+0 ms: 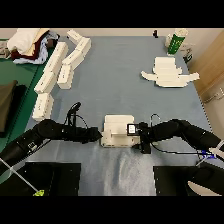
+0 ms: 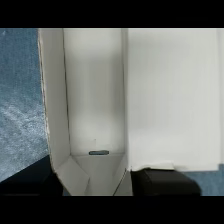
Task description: Fold the box.
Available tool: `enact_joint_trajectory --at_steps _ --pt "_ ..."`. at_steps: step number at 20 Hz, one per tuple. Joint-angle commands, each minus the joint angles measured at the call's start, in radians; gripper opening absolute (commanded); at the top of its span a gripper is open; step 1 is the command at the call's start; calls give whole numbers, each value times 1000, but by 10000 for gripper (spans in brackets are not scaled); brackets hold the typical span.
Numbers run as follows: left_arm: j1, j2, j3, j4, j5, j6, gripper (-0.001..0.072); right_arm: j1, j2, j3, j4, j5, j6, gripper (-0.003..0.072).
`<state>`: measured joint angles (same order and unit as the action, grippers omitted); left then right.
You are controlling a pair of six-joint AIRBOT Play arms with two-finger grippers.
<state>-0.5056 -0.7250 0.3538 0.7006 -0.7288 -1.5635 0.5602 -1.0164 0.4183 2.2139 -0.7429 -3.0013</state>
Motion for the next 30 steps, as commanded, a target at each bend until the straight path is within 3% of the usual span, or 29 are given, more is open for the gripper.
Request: enact_joint_trajectory --at_steps 1,2,6,10,14,22,26,30 --pt "0 0 0 -30 32 6 308 0 1 0 0 0 0 443" --pt "0 0 2 -57 21 39 428 0 1 0 0 0 0 443" --pt "-47 -24 26 -69 35 43 431 0 1 0 0 0 0 443" --pt "-144 -130 78 -40 50 -30 429 0 1 0 0 0 0 443" --pt "-257 -208 194 305 53 -389 428 0 1 0 0 0 0 443" --pt "-423 -365 427 753 -222 -833 420 0 1 0 0 0 0 443" --pt "-443 -443 516 777 -289 -833 420 0 1 0 0 0 0 443" --pt "-442 -435 534 775 -328 -831 420 0 1 0 0 0 0 443"
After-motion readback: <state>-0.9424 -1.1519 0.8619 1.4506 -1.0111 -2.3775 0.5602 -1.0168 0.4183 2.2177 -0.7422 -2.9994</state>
